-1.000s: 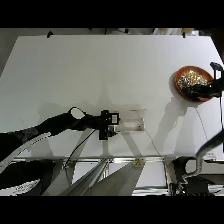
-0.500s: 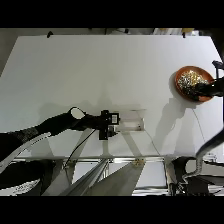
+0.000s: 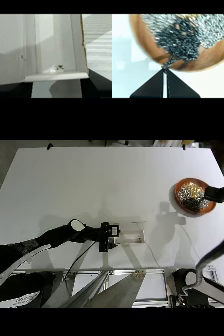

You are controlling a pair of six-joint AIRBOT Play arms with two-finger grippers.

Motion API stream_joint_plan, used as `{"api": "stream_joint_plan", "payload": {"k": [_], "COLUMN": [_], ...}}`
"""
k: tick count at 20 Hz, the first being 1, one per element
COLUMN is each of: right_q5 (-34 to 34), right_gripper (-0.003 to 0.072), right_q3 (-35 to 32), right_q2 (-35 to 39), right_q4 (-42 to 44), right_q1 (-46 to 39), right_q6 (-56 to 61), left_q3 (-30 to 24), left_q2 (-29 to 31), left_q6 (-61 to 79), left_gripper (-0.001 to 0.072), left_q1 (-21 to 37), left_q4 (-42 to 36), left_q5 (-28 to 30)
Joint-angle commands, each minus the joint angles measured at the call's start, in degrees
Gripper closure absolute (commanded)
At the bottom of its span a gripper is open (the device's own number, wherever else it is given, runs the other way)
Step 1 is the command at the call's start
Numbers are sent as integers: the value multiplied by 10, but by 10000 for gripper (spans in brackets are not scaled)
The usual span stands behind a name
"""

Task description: Fold the box and place the chain.

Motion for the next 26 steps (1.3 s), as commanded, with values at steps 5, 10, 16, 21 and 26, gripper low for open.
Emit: {"api": "stream_joint_plan", "payload": {"k": [5,10,16,21,26], "right_q5": [76,161,183,115,1], "right_gripper": [670,670,670,670,670], "right_q3": [0,0,-31,-111,-200], "right_q2": [194,284,341,343,331], "right_q4": [60,90,198,202,196], "right_q1": [66,128,271,440,561], "right_q6": [-10,-8,21,52,52], "left_q3": [0,0,0,0,0], "left_q2": [0,0,0,0,0], "left_q6": [0,0,0,0,0], "left_gripper": [508,508,508,508,508], "left_q1": [0,0,0,0,0], "left_q4": [0,0,0,0,0], "left_q5": [0,0,0,0,0]}}
